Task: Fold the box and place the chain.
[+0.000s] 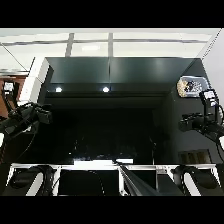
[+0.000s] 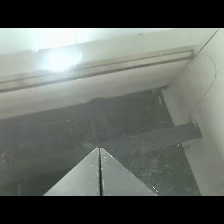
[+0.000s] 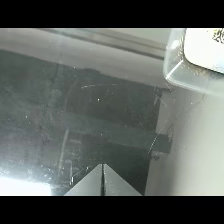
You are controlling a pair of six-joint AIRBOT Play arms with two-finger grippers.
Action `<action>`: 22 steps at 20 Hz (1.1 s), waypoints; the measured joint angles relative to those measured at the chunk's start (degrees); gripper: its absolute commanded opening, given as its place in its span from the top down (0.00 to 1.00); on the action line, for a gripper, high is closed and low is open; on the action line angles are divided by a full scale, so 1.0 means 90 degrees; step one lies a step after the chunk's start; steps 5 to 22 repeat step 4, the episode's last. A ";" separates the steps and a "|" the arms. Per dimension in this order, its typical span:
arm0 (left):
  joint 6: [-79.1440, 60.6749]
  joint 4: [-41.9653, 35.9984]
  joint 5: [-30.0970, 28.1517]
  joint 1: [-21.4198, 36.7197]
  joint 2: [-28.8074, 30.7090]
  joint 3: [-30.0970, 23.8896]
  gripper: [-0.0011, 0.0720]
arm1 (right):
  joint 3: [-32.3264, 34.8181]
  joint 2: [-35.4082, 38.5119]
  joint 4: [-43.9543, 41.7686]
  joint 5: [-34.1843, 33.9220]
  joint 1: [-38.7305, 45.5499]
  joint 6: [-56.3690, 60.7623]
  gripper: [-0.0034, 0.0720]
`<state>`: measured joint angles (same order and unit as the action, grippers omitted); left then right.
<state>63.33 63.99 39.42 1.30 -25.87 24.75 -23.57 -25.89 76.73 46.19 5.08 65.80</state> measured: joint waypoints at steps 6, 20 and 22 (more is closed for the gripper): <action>-0.0002 0.0002 -0.0010 0.0000 0.0017 -0.0015 0.95 | 0.0007 0.0000 0.0022 0.0007 0.0000 0.0000 0.94; -0.0002 0.0002 -0.0010 0.0000 0.0017 -0.0015 0.95 | 0.0007 0.0000 0.0022 0.0007 0.0000 0.0000 0.94; -0.0002 0.0002 -0.0010 0.0000 0.0017 -0.0015 0.95 | 0.0007 0.0000 0.0022 0.0007 0.0000 0.0000 0.94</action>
